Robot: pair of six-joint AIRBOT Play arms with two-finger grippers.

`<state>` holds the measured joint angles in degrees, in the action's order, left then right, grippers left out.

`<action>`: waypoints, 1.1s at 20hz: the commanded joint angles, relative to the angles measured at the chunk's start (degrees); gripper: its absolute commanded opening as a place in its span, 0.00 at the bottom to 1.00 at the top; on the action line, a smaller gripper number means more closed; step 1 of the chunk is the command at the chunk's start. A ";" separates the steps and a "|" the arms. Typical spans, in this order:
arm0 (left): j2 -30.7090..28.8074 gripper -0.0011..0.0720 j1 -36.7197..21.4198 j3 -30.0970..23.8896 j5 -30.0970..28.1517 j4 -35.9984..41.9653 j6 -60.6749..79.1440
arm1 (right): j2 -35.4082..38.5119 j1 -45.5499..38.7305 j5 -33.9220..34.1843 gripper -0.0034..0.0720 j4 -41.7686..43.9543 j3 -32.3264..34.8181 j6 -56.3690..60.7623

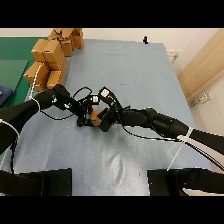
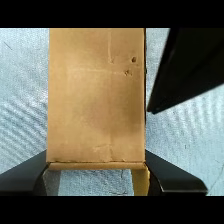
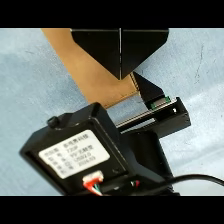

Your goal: Fold the box.

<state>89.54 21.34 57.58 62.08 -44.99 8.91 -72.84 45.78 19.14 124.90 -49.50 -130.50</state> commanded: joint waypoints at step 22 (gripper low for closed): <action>-12.11 0.02 -7.43 0.13 -15.17 0.39 -25.40 | 16.35 -12.31 14.05 0.05 -37.97 -1.64 31.56</action>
<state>82.76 17.80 57.69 55.92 -45.10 -3.42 -60.71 37.91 24.64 105.41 -51.24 -113.93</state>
